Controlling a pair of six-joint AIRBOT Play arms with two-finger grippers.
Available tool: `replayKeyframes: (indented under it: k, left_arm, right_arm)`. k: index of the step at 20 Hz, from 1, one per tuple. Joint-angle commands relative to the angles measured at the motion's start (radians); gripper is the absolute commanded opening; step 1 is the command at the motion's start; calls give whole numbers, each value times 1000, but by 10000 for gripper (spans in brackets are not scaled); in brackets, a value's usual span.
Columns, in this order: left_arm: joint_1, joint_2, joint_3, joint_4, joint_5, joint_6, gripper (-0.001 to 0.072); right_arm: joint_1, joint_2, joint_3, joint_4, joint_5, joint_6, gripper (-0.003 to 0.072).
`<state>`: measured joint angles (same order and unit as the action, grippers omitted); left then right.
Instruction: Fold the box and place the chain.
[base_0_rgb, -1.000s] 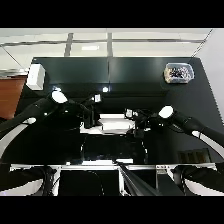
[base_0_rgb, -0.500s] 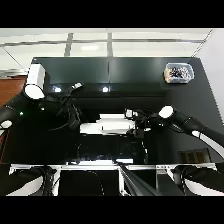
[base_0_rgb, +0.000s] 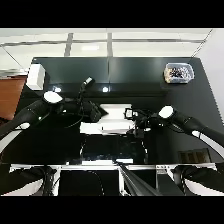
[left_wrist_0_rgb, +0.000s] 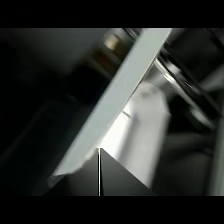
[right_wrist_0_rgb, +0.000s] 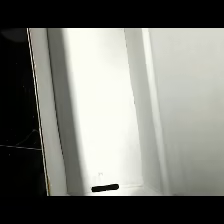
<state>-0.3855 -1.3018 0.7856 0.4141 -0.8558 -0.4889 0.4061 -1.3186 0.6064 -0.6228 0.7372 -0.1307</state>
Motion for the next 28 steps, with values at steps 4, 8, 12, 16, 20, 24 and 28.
replayKeyframes:
  k: [4, 8, 12, 16, 20, 24, 28]
  left_arm:
    - [-4, -124, 22, 100, 86, 32, 25]
    - [-15, -184, 21, 106, 6, 34, 24]
    - [10, -142, 58, 192, -14, 43, 23]
    - [97, 58, 108, 364, -97, -49, 23]
    - [188, 250, 16, 270, -94, -18, 24]
    - [173, 251, -172, 240, -184, 332, 27]
    - [147, 214, -205, 284, -101, 654, 709]
  right_arm:
    - [1, 0, 0, 1, -1, 0, 129]
    - [1, 0, 0, 1, -1, 0, 129]
    - [1, 0, 0, 1, -1, 0, 129]
    - [1, 0, 0, 1, -1, 0, 129]
    - [1, 0, 0, 1, -1, 0, 129]
    - [1, 0, 0, 1, -1, 0, 130]
    - [1, 0, 0, 1, -1, 0, 129]
